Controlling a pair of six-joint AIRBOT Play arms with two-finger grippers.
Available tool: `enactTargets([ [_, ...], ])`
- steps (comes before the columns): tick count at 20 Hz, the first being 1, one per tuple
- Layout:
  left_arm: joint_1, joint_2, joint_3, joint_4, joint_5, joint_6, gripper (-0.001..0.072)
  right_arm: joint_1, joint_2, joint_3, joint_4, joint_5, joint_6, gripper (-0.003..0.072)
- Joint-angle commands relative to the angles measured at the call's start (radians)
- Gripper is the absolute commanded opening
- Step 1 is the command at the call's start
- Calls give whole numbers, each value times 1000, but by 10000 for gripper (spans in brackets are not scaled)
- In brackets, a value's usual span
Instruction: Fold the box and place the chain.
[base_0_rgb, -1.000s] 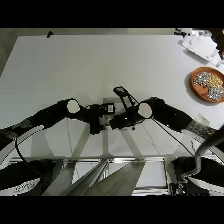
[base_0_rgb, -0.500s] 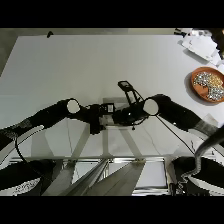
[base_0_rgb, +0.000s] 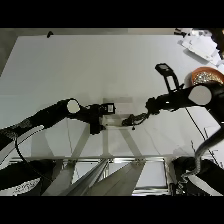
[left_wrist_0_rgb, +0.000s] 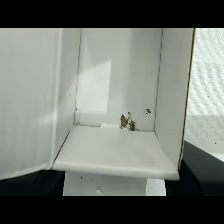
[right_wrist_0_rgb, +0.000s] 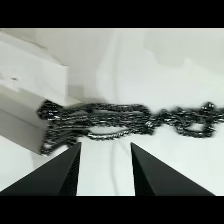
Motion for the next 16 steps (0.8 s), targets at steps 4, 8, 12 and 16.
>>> enactTargets([
  [4, 0, 0, 0, 0, 0, 0, 412, -169, -11, -25, -107, 56, -117, 492],
  [8, 0, 0, 0, 0, 0, 0, 412, -175, -173, -48, -131, 49, -110, 592],
  [12, 0, 0, 0, 0, 0, 0, 412, -97, -339, -48, -130, -44, -49, 590],
  [16, 0, 0, 0, 0, 0, 0, 412, -41, -388, -48, -129, -144, -25, 517],
])
